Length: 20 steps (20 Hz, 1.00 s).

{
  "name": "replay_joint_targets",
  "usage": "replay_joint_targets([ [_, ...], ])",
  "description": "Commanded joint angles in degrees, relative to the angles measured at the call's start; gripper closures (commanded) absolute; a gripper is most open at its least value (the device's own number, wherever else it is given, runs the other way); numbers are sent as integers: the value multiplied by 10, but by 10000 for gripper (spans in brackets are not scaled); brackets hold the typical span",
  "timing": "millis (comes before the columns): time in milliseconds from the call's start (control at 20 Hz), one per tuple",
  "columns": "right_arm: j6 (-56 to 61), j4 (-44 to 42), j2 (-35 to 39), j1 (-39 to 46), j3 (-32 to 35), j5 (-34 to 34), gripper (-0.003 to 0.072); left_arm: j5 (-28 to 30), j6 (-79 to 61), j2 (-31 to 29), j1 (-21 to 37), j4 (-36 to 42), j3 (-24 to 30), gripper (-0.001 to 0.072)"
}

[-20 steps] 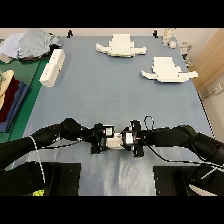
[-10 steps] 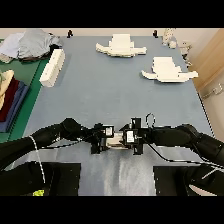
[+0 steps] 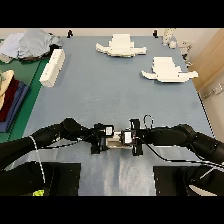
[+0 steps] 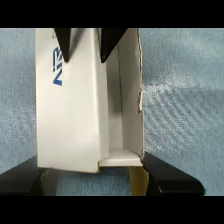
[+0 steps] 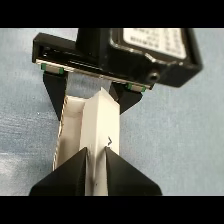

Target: Fold the box.

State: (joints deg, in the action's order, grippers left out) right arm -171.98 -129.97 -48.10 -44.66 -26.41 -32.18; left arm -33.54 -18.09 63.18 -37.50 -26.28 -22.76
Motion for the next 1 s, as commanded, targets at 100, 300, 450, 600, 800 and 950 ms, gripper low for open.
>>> replay_joint_targets([
  [100, 1, -3, -2, 0, 0, -10, 523, 0, -1, 0, 0, -1, 0, 289],
  [300, 1, -10, -2, -1, 3, -22, 443, 0, -1, 0, 0, -1, 0, 289],
  [450, 1, -10, -2, -1, 9, -22, 443, 0, -1, 0, 0, -1, 0, 289],
  [600, 1, -10, -2, -1, 14, -23, 443, 0, -1, 0, 0, -1, 0, 289],
  [800, 0, -18, -16, -2, 14, -23, 443, 0, -1, 0, 0, -1, 0, 289],
  [950, 1, -19, -18, -15, 14, -12, 442, 0, -1, 0, 0, -1, 0, 289],
])
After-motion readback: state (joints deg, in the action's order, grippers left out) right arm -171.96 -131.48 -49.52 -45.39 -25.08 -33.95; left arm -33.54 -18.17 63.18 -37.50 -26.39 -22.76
